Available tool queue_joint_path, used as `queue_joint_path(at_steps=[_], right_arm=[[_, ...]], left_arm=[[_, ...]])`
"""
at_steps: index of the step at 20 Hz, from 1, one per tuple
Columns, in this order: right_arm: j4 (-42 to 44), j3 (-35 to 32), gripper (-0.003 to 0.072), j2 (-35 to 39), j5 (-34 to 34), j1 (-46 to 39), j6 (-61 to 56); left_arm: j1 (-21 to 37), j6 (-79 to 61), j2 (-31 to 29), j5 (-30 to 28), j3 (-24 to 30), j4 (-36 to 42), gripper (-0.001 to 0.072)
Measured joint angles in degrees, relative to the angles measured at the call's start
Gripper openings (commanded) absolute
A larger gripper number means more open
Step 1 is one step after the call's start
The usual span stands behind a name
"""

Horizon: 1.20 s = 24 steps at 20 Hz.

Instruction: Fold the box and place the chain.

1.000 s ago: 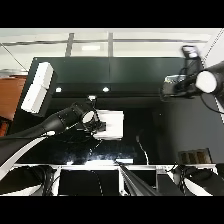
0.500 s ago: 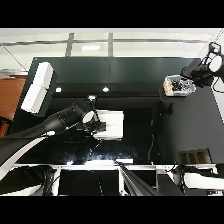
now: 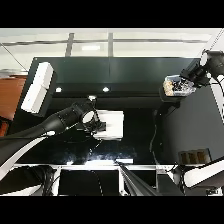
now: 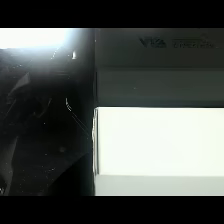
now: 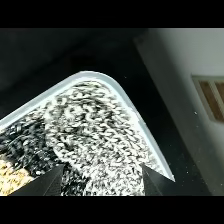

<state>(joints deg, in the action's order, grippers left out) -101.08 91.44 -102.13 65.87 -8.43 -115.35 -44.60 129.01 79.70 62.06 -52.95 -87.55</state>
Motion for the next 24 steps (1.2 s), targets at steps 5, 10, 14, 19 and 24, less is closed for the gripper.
queue_joint_path(at_steps=[5,10,14,19,24], right_arm=[[-0.1,0.5,0.0452,-2.1,0.4,-0.2,-1.7],[0.7,0.6,0.0415,-3.2,-0.9,-0.2,-2.1],[1.3,0.6,0.0414,-3.8,-1.8,-0.2,-2.3],[2.6,0.6,0.0018,-4.0,-2.2,-0.3,-1.7],[3.5,0.6,0.0021,-0.8,-0.9,-0.5,2.4]], left_arm=[[0.0,0.0,0.0,0.0,0.0,0.0,0.0029],[0.0,0.0,0.0,0.0,0.0,0.6,0.0029],[0.0,0.0,0.0,0.0,0.0,0.9,0.0029],[0.0,0.0,0.0,-0.1,0.0,1.0,0.0029],[0.0,0.0,0.0,-0.1,0.0,1.0,0.0029]])
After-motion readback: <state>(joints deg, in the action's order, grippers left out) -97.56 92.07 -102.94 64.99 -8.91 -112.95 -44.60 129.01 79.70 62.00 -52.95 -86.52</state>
